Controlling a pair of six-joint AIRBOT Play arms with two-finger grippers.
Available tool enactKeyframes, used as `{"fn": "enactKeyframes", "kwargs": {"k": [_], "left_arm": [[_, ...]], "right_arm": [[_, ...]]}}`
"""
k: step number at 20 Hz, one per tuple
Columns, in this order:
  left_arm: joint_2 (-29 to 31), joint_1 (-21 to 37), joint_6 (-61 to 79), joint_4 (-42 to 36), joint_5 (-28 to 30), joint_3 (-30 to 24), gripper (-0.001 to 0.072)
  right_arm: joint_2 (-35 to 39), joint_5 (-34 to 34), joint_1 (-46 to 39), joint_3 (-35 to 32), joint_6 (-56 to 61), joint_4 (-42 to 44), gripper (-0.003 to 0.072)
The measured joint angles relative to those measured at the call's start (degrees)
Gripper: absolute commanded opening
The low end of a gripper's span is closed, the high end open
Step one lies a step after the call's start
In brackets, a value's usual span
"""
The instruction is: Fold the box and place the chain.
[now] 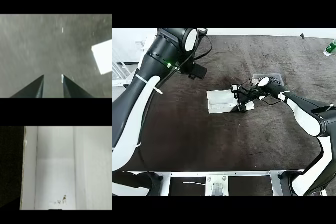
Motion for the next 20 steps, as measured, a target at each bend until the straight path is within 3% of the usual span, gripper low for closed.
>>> {"fn": "enactKeyframes", "kwargs": {"k": [2, 4, 7, 10, 15, 20], "left_arm": [[0.3, 2.2, 5.0, -5.3, 5.3, -0.2, 0.0378], [0.4, 6.2, 12.5, -15.4, 8.9, -0.3, 0.0377], [0.6, 13.1, 27.8, -32.8, 11.1, -1.7, 0.0377], [0.6, 19.1, 42.9, -44.3, 11.8, -5.8, 0.0379], [-1.0, 26.5, 65.0, -55.8, 14.7, -15.2, 0.0378], [-3.7, 29.9, 73.7, -58.4, 17.1, -21.4, 0.0352]], "right_arm": [[0.0, 0.0, 0.0, 0.0, 0.0, 0.0, 0.0495], [0.0, 0.0, 0.0, 0.0, 0.0, 0.0, 0.0495], [0.0, 0.0, 0.0, 0.0, 0.0, 0.0, 0.0495], [0.0, 0.0, 0.0, 0.0, 0.0, 0.0, 0.0495], [0.0, 0.0, 0.0, 0.0, 0.0, 0.0, 0.0495], [0.0, 0.0, 0.0, 0.0, 0.0, 0.0, 0.0495]]}}
